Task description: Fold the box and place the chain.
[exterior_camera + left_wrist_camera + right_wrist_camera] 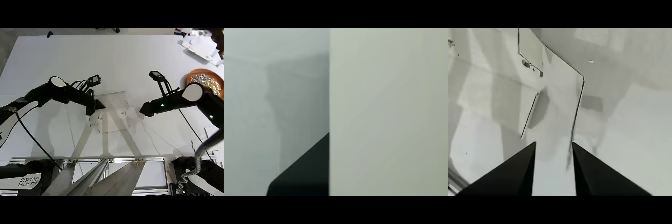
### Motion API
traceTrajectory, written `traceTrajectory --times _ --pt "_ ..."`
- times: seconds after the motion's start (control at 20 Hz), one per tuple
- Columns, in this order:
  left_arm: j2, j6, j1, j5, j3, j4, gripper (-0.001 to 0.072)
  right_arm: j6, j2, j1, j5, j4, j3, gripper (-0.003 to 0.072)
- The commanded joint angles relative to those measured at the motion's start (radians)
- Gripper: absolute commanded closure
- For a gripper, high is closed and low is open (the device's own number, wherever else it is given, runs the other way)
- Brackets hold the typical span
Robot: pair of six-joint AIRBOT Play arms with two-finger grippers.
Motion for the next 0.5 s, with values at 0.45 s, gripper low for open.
traceTrajectory --times 0.45 --pt "0.058 -0.016 -0.219 0.155 -0.012 0.112 0.0712 0.121 0.454 0.0 0.314 -0.366 0.008 0.034"
